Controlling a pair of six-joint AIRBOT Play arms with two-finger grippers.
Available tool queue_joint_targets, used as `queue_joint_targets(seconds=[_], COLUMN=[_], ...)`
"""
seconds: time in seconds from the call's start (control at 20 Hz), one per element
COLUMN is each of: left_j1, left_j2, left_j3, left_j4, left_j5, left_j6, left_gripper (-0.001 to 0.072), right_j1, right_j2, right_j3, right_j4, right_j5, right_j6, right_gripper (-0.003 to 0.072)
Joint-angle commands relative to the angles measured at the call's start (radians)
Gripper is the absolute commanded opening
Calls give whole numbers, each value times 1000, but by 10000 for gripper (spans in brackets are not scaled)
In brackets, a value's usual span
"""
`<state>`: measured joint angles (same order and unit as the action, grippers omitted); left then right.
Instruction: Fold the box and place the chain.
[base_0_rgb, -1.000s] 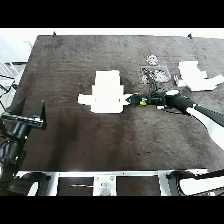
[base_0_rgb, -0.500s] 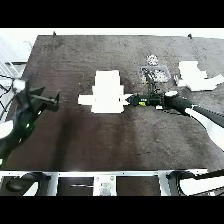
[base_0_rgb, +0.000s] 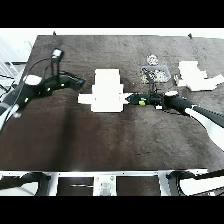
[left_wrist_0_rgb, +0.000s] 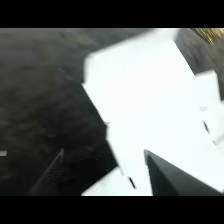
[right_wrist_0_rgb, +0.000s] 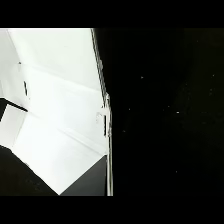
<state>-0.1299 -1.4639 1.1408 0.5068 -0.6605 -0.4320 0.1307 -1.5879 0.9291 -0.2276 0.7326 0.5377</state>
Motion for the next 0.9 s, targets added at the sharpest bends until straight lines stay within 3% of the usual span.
queue_joint_targets(seconds=[0.0,0.2,0.4,0.55,0.85], left_j1=[5,29,29,29,29], left_j2=[-217,-413,-578,-647,-688], left_j3=[307,617,834,882,883], left_j4=[289,271,231,162,150], left_j5=[-372,-663,-790,-791,-677], left_j6=[-276,-339,-388,-378,-334], left_gripper=[658,658,658,658,656], right_j1=[2,5,5,5,5], right_j2=[0,0,0,0,0], right_j3=[0,0,0,0,0], right_j4=[11,11,11,11,10], right_j5=[0,1,1,13,35], right_j6=[0,0,0,0,-19], right_gripper=[9,9,10,10,11])
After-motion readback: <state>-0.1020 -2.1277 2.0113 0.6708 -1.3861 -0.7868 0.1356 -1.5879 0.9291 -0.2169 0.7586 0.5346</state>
